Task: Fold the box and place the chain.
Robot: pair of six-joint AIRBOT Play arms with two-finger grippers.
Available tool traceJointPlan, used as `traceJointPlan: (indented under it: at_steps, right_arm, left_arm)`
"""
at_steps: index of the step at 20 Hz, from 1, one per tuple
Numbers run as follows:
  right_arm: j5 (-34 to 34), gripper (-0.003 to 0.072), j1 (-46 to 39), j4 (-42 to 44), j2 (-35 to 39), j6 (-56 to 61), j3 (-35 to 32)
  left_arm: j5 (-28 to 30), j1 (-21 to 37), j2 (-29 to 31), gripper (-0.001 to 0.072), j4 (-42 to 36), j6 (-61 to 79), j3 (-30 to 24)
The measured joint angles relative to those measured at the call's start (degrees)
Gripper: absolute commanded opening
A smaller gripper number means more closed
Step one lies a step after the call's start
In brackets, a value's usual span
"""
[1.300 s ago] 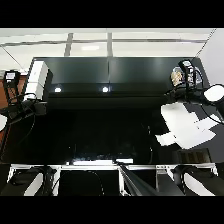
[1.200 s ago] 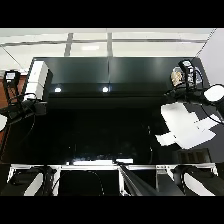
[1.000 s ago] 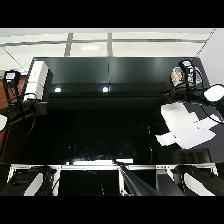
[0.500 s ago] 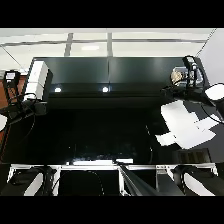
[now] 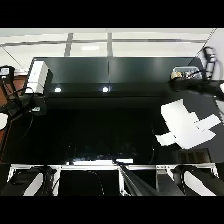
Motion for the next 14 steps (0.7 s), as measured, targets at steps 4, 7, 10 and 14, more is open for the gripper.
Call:
traceJointPlan:
  at_steps: [4, 7, 10, 14]
  right_arm:
    - [-3.8, 0.072, -15.3, -13.5, -1.9, 10.5, 3.0]
    - [-0.7, 0.072, -27.0, -17.8, -7.5, 14.4, 8.5]
    - [9.9, 0.072, -35.1, -19.8, -16.4, 13.0, 17.3]
    - [26.8, 0.072, -38.9, -17.6, -26.6, 1.0, 23.1]
  left_arm:
    - [1.1, 0.0, -0.5, 0.0704, -1.4, -0.4, 0.0]
    - [0.2, -0.1, -1.4, 0.0705, -2.0, -0.5, 0.0]
    - [-0.5, -0.1, -2.1, 0.0704, -2.3, -0.7, 0.0]
    - [-0.8, -0.1, -2.8, 0.0704, -2.4, -0.7, 0.0]
